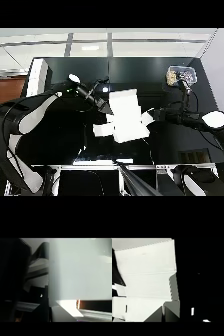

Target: Fold the box and place the chain.

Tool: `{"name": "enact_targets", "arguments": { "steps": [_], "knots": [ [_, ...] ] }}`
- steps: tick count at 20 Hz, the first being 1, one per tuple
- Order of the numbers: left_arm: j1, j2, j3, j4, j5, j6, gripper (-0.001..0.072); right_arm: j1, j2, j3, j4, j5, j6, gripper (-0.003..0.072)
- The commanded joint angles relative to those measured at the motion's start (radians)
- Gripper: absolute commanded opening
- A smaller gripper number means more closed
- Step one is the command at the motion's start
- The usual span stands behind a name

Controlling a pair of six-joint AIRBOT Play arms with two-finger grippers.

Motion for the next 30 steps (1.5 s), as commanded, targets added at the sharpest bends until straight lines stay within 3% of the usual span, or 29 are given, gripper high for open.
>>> {"name": "enact_targets", "arguments": {
  "steps": [1,2,3,4,7,9,11,13,14,15,16,18,24,30],
  "knots": [
    [-0.001,0.0,0.001,0.011,-0.005,0.003,0.0022,0.0,0.0,0.0,0.0,-0.002,-0.001,0.0017],
    [0.0,0.0,0.001,0.01,0.001,0.005,0.0021,0.0,0.001,0.0,0.0,-0.002,-0.001,0.0066],
    [0.002,0.004,0.001,0.011,0.012,0.004,0.0021,0.0,0.001,0.0,0.0,-0.001,-0.001,0.0403],
    [0.005,0.014,0.001,0.014,0.017,0.005,0.0019,-0.001,0.002,0.005,-0.005,0.003,-0.002,0.0677],
    [0.011,0.09,-0.007,0.135,0.014,0.004,0.0017,0.0,0.002,0.089,-0.168,0.127,-0.002,0.0682],
    [0.008,0.202,-0.075,0.193,0.042,0.071,0.0017,0.0,0.002,0.17,-0.321,0.224,-0.019,0.0682],
    [0.008,0.37,-0.237,0.181,0.194,0.235,0.0017,0.0,0.002,0.208,-0.48,0.221,-0.025,0.0681],
    [0.003,0.537,-0.436,0.149,0.473,0.441,0.0024,0.0,0.002,0.209,-0.639,0.169,-0.024,0.0681],
    [0.0,0.592,-0.511,0.121,0.588,0.586,0.0024,0.0,0.002,0.209,-0.652,0.143,-0.023,0.0681],
    [-0.006,0.62,-0.553,0.11,0.64,0.742,0.0024,0.0,0.002,0.209,-0.615,0.105,-0.024,0.0681],
    [-0.016,0.626,-0.566,0.111,0.649,0.886,0.0024,0.0,0.001,0.209,-0.554,0.058,-0.035,0.0681],
    [-0.042,0.596,-0.55,0.104,0.676,0.91,0.0023,0.001,0.001,0.205,-0.457,0.011,-0.178,0.0681],
    [-0.105,0.428,-0.397,0.203,0.605,0.908,0.0024,0.0,0.0,0.109,-0.424,0.082,-0.561,0.0681],
    [-0.11,0.369,-0.38,0.209,0.592,0.874,0.0024,0.02,-0.03,-0.006,-0.266,0.15,-0.862,0.0681]
  ]
}}
